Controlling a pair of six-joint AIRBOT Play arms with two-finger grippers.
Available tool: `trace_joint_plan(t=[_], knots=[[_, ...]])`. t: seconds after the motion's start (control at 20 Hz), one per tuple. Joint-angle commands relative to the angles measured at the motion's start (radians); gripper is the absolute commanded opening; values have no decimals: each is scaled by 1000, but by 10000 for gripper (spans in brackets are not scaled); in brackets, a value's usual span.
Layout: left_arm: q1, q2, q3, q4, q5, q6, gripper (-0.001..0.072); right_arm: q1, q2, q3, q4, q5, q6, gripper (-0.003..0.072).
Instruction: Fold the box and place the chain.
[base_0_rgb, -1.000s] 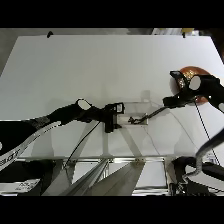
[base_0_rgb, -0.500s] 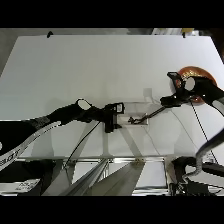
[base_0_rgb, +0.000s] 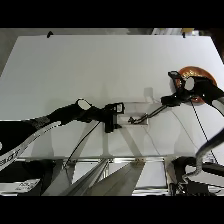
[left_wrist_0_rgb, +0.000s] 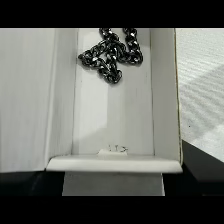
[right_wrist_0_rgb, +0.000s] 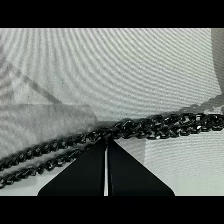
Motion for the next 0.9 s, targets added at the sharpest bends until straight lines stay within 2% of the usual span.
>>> trace_joint_plan(t=[0.0,0.3,0.45,0.5,0.6,0.85], knots=[[0,0,0,0,0,0,277,1,26,0,11,31,-1,19],[0,0,0,0,0,0,277,1,204,-1,12,84,-1,19],[0,0,0,0,0,0,277,1,229,-3,18,105,-1,20],[0,0,0,0,0,0,277,1,229,-16,18,100,-1,35],[0,0,0,0,0,0,277,1,228,-50,25,71,-2,182],[0,0,0,0,0,0,277,1,168,-103,45,-3,-9,183]])
